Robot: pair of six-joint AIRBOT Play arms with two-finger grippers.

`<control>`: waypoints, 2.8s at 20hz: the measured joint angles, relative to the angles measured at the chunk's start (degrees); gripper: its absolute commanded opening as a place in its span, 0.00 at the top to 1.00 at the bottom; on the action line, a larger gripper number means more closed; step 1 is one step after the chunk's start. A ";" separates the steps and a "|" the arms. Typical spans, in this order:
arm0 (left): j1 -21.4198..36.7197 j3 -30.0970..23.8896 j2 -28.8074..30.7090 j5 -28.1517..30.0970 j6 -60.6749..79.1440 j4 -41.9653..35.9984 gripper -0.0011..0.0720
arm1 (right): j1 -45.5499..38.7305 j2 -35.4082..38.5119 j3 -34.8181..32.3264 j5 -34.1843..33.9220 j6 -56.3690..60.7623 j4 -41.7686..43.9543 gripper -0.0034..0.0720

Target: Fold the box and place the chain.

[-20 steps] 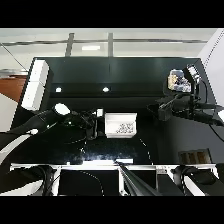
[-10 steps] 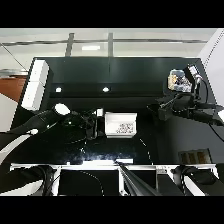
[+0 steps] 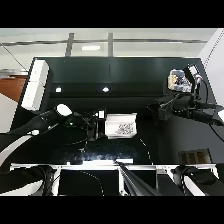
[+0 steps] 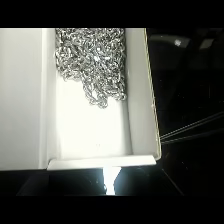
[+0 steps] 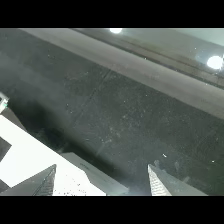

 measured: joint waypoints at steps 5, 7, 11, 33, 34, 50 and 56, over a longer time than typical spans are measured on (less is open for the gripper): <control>-0.66 0.04 0.00 1.95 -1.46 -0.46 0.35 | 0.00 0.00 0.00 0.00 0.00 0.00 0.03; -0.76 0.04 0.00 2.51 -1.77 -0.59 0.35 | 0.00 0.00 0.00 0.00 0.00 -0.02 0.03; -0.81 0.04 0.00 2.89 -2.03 -0.66 0.35 | 0.00 -0.57 -1.20 0.00 0.04 -0.09 0.03; -0.87 0.04 0.00 3.17 -2.16 -0.61 0.35 | 6.47 -19.96 3.26 6.01 -32.76 12.79 0.03; -0.87 0.04 0.00 3.17 -2.16 -0.61 0.35 | 6.64 -20.00 3.87 7.28 -33.86 12.02 0.03; -0.87 0.04 0.00 3.19 -2.16 -0.61 0.35 | 15.69 -20.09 5.38 7.96 -34.27 -4.48 0.03; -0.87 0.04 0.00 3.19 -2.16 -0.61 0.35 | 16.90 -21.51 5.38 6.54 -32.81 -5.33 0.03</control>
